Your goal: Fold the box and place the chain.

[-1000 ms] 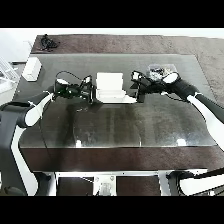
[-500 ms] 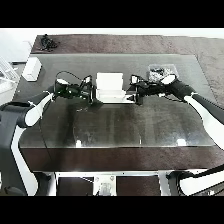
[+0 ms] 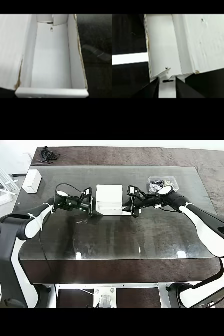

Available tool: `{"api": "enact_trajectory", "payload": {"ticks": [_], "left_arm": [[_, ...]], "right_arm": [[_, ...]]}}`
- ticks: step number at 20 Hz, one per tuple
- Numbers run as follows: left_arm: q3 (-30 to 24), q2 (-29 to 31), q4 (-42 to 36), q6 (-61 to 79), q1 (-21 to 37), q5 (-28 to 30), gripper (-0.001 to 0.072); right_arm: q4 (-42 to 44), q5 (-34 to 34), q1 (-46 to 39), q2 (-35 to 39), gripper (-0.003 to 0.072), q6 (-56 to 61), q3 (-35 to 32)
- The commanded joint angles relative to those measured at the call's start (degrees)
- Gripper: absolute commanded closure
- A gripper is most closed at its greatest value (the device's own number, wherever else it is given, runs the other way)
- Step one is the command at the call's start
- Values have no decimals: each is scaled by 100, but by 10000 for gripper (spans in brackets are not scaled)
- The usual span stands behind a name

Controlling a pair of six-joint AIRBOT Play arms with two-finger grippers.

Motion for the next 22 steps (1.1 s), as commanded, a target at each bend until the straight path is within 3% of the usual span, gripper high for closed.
{"api": "enact_trajectory", "payload": {"ticks": [1, 8, 12, 13, 14, 22], "left_arm": [[2, 4, -9, 0, -2, 2, 420], [2, 4, -9, 0, -2, 0, 420], [2, 4, -9, 0, -2, 0, 419], [2, 4, -9, 0, -2, 0, 419], [2, 4, -9, 0, -2, 0, 420], [2, 4, -9, 0, -2, 0, 419]], "right_arm": [[330, 72, 20, -92, 462, -83, 24], [573, 70, 116, -341, 445, -422, 66], [566, 68, 223, -376, 338, -717, 66], [568, 66, 223, -376, 272, -739, 70], [566, 66, 223, -380, 140, -739, 81], [326, -24, 175, -402, 94, -715, 92]]}}
